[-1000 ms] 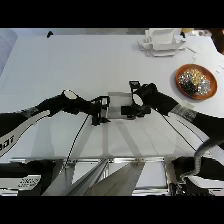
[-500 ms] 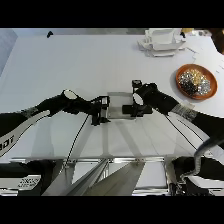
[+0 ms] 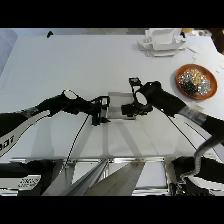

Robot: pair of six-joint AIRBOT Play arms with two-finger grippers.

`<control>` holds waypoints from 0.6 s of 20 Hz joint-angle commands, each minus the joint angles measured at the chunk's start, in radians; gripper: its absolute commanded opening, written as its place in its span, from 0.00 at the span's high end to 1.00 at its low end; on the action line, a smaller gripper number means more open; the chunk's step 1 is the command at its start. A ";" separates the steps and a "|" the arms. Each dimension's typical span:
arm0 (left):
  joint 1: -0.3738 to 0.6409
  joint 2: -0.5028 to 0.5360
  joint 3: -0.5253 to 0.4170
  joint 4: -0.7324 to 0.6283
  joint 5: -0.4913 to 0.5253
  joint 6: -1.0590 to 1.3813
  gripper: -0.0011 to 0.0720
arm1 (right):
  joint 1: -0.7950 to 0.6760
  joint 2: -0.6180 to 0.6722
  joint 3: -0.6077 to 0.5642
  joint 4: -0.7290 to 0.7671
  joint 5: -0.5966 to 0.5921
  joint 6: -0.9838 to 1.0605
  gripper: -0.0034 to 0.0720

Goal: Fold the box and place the chain.

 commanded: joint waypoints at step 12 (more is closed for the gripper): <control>0.000 0.000 0.000 0.000 0.000 0.000 0.89 | -0.568 0.276 0.235 -0.041 0.034 -0.513 0.55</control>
